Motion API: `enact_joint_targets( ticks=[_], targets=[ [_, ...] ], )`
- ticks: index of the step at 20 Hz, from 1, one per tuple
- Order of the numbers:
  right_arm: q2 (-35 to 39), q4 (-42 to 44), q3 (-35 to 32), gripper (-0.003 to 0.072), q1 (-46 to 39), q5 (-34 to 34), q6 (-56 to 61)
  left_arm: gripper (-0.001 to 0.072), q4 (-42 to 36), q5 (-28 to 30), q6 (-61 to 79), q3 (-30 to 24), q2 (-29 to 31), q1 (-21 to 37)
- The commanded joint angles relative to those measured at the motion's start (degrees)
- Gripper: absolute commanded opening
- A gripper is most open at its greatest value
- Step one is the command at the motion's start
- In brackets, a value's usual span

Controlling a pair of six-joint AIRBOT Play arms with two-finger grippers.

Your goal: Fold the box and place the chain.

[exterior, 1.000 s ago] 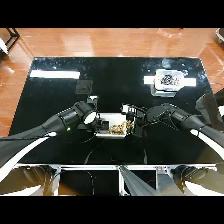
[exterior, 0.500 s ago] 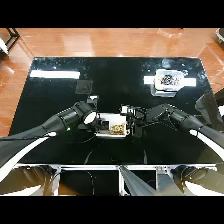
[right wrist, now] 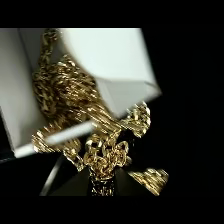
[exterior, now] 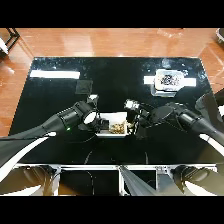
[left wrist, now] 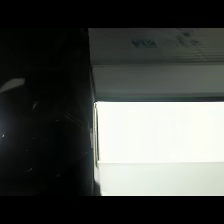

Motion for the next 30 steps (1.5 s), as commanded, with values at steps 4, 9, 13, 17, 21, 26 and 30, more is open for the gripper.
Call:
enact_joint_targets(
  ticks=[4,9,13,17,21,26,30],
  targets=[
    [10.5,-0.7,0.9,0.0018,-5.8,-13.0,13.0,0.0021,-0.1,-0.4,0.3,0.1,0.0,0.0],
    [13.2,10.3,5.1,0.0018,-6.2,-21.9,20.3,0.0021,0.0,-0.8,0.3,0.1,0.0,0.0],
    [13.2,22.5,11.8,0.0017,-6.1,-19.9,27.1,0.0021,-0.1,-0.6,0.3,0.1,0.0,0.0],
    [11.9,28.3,12.3,0.0018,-1.5,-13.6,28.2,0.0021,-0.3,-0.3,0.3,0.1,0.0,0.0],
    [8.8,27.4,12.3,0.0018,4.5,-5.8,33.5,0.0021,-0.3,-0.4,0.3,0.1,0.0,0.0],
    [8.1,18.4,12.2,0.0019,2.0,-8.7,37.8,0.0021,-0.3,-0.5,0.3,0.1,0.0,0.0],
    [7.0,17.3,12.2,0.0021,2.5,-8.2,40.3,0.0021,-0.3,-0.5,0.3,0.1,0.0,0.0]
  ],
)
